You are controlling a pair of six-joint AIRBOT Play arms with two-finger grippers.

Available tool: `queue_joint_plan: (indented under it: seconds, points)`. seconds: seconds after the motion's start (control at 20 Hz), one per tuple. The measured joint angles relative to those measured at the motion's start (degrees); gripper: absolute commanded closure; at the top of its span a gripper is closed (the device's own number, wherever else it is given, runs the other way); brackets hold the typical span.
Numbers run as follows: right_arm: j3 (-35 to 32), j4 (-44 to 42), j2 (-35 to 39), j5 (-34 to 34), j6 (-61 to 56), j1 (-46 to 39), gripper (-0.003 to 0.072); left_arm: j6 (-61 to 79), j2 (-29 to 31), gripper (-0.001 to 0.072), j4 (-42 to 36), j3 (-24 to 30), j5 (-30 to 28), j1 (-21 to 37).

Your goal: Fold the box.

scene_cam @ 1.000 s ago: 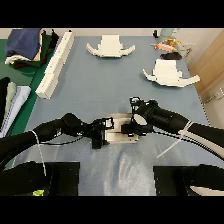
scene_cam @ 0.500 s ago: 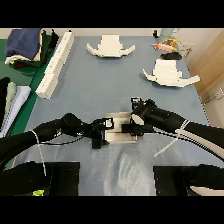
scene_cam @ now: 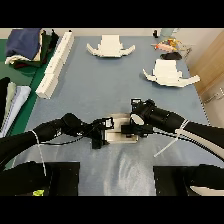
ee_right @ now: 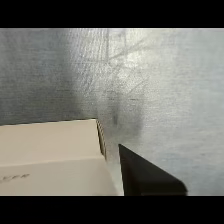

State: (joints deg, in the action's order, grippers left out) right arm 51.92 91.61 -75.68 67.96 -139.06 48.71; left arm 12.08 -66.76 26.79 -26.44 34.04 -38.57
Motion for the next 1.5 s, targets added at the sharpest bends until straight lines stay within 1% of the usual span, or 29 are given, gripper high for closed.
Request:
queue_joint_plan:
  seconds: [0.05, 0.1, 0.25, 0.3, 0.35, 0.4, 0.45, 0.7, 1.0, 1.05, 1.1, 1.15, 1.2, 1.25, 1.4, 1.5]
  points:
    - [0.00, -0.07, 0.00, 0.11, 0.02, 0.00, 0.0435, 0.02, 0.00, 0.0336, 0.00, 0.00, 0.00, 0.00]
    - [0.00, -0.11, 0.00, 0.15, 0.02, 0.00, 0.0685, 0.04, 0.00, 0.0335, 0.00, 0.00, 0.00, 0.00]
    - [0.02, -0.26, 0.04, 0.61, 0.46, -0.04, 0.0682, 0.22, 0.00, 0.0336, 0.09, 0.02, -0.02, 0.00]
    - [0.02, -0.26, 0.04, 0.76, 0.63, -0.07, 0.0612, 0.15, 0.00, 0.0335, 0.07, 0.00, 0.00, 0.00]
    - [0.02, -0.26, 0.04, 0.94, 0.70, -0.04, 0.0347, 0.11, 0.00, 0.0335, 0.04, 0.00, 0.00, 0.00]
    - [-0.02, -0.28, 0.00, 1.27, 1.11, -0.02, 0.0124, 0.07, 0.00, 0.0335, 0.00, 0.00, 0.00, 0.00]
    - [0.00, -0.57, 0.00, 1.36, 1.62, 0.00, 0.0103, 0.07, 0.00, 0.0335, 0.00, 0.00, 0.00, 0.00]
    - [0.72, -1.79, 0.13, 3.19, 2.34, 0.00, 0.0103, 0.04, 0.00, 0.0336, 0.00, 0.02, 0.00, 0.00]
    - [5.73, -0.48, 3.85, 6.12, 2.58, -0.39, 0.0116, 0.07, 0.00, 0.0335, 0.00, 0.00, 0.00, 0.00]
    - [6.49, 0.48, 4.72, 7.04, 2.60, -0.52, 0.0237, 0.04, 0.00, 0.0336, 0.00, 0.00, 0.00, 0.00]
    - [7.19, 1.70, 5.73, 8.37, 2.64, -0.74, 0.0383, 0.04, 0.00, 0.0335, 0.00, 0.02, 0.00, 0.00]
    - [7.65, 2.89, 6.62, 9.66, 2.97, -1.14, 0.0547, 0.04, 0.00, 0.0336, 0.02, 0.00, 0.00, 0.00]
    - [8.02, 3.91, 7.52, 10.95, 3.52, -1.79, 0.0636, 0.07, 0.00, 0.0335, 0.00, 0.00, -0.02, 0.00]
    - [8.26, 4.74, 8.26, 11.89, 4.33, -2.69, 0.0675, 0.04, 0.00, 0.0335, 0.00, 0.00, 0.00, 0.00]
    - [8.66, 6.19, 9.51, 13.66, 8.46, -7.32, 0.0682, 0.04, 0.00, 0.0336, 0.00, 0.00, 0.00, 0.00]
    - [8.79, 5.77, 9.51, 13.18, 12.61, -12.17, 0.0682, 0.04, 0.00, 0.0336, 0.02, 0.00, 0.00, 0.00]
